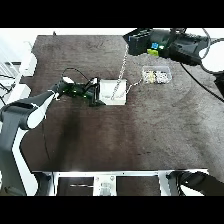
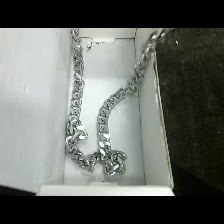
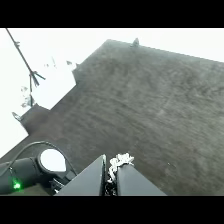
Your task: Fold the box and place the chain.
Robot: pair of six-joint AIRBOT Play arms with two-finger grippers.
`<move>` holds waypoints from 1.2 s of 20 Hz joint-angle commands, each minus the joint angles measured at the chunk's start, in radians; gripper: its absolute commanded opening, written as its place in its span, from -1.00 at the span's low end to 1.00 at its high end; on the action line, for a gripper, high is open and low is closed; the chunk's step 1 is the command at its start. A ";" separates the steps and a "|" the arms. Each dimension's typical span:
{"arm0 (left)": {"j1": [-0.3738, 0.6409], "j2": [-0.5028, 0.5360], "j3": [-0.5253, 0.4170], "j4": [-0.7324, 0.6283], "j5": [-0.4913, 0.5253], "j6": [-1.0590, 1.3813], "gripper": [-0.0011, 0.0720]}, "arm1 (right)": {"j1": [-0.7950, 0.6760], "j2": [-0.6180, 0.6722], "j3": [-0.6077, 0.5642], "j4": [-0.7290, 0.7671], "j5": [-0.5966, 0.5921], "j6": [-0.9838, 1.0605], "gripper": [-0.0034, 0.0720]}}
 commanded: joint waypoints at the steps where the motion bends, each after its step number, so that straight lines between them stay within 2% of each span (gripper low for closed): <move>1: 0.000 0.000 0.000 0.000 0.000 0.000 0.39 | 0.035 -0.019 -0.002 -0.007 -0.045 0.003 -0.89; 4: 0.000 0.000 0.000 0.000 0.000 0.000 0.39 | 0.038 -0.045 -0.013 -0.011 -0.045 0.002 -0.89; 7: 0.000 0.000 0.000 0.000 0.000 0.000 0.39 | 0.029 -0.087 -0.077 -0.054 -0.050 0.003 -0.89; 9: 0.000 0.000 0.000 0.000 0.001 0.000 0.39 | 0.017 -0.134 -0.144 -0.053 -0.099 0.003 -0.89; 12: 0.000 0.000 0.000 0.000 0.003 0.000 0.39 | 0.013 -0.224 -0.229 -0.052 -0.233 0.003 -0.89; 16: 0.000 0.000 0.000 0.000 0.003 0.000 0.39 | 0.013 -0.346 -0.242 -0.048 -0.278 0.003 -0.89; 19: 0.000 0.000 0.000 0.000 0.003 0.000 0.39 | 0.013 -0.372 -0.242 -0.048 -0.276 0.003 -0.88; 20: 0.000 0.000 0.000 0.000 0.003 0.000 0.39 | 0.013 -0.367 -0.242 -0.049 -0.276 0.003 -0.68; 22: 0.000 0.000 0.000 0.000 0.003 0.000 0.39 | 0.011 -0.347 -0.242 -0.050 -0.254 0.003 0.04; 24: 0.000 0.000 0.000 0.000 0.003 0.000 0.39 | 0.007 -0.312 -0.242 -0.057 -0.230 0.003 0.04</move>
